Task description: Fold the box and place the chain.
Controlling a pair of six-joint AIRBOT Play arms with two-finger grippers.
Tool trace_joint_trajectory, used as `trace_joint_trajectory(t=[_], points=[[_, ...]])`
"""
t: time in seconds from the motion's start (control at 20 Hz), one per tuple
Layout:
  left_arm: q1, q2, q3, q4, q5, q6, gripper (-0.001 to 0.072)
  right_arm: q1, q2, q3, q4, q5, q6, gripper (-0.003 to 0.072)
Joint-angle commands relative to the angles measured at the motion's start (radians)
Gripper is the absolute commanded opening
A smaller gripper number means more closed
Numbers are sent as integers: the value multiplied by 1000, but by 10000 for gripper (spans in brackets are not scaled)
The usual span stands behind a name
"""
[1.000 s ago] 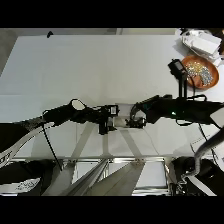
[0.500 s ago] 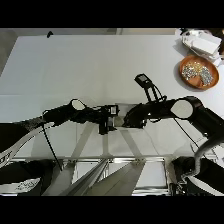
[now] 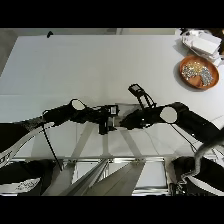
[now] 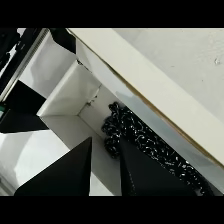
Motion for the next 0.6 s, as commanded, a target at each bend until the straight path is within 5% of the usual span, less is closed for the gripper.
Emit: trace_joint_trajectory(t=[0.0, 0.2, 0.35, 0.55], points=[[1, 1, 0, 0, 0, 0, 476, -36, 79, -3, -5, 34, 8, 198], [1, 1, 0, 0, 0, 0, 476, -203, 288, -3, -150, 194, -20, 196], [1, 1, 0, 0, 0, 0, 476, -309, 312, -8, -256, 342, -185, 193], [1, 1, 0, 0, 0, 0, 476, -334, 299, -192, -175, 125, -818, 179]])
